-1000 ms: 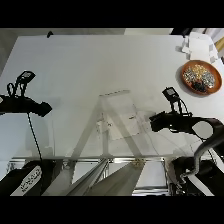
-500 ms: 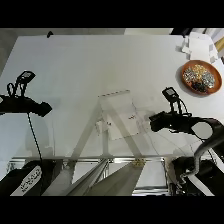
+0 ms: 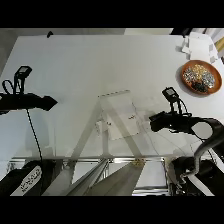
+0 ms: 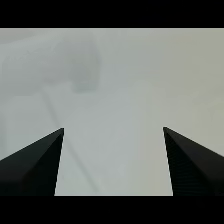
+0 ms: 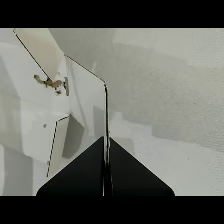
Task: Fold the box and place the chain.
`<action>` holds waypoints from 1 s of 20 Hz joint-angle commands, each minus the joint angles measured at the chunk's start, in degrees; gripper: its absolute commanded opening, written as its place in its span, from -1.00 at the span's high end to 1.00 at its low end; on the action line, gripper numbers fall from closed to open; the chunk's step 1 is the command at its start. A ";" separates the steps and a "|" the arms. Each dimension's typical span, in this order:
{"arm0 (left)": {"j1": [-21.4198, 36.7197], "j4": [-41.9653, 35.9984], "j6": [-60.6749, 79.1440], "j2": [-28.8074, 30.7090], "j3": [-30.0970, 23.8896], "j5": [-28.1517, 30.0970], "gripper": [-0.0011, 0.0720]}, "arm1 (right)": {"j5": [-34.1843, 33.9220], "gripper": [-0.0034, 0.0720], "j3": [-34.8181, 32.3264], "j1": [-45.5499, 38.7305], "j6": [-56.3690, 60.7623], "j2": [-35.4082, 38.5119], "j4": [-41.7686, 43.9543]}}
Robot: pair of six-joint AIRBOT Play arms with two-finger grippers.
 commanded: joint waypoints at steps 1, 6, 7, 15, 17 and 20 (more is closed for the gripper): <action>-0.22 -13.07 5.42 -0.09 0.00 0.35 -0.92 | 0.02 0.87 -0.02 0.07 0.00 0.04 0.02; -7.39 -18.53 5.77 -4.31 0.07 -0.59 -0.92 | 0.02 0.87 -0.02 0.07 0.02 0.04 0.07; -9.66 -19.98 5.75 -6.10 0.28 -0.57 -0.92 | 0.04 0.87 -0.02 0.07 0.02 0.04 0.11; -28.92 -29.86 20.81 -24.15 9.14 -1.62 -0.92 | 0.15 0.87 -0.02 0.07 0.02 0.04 0.28; -29.83 -31.06 21.55 -27.06 10.25 -1.31 -0.92 | 0.28 0.87 -0.02 0.07 0.02 0.04 0.28; -30.01 -32.00 24.22 -29.00 10.23 -0.42 -0.92 | 0.76 0.87 -0.02 0.07 0.02 0.04 0.28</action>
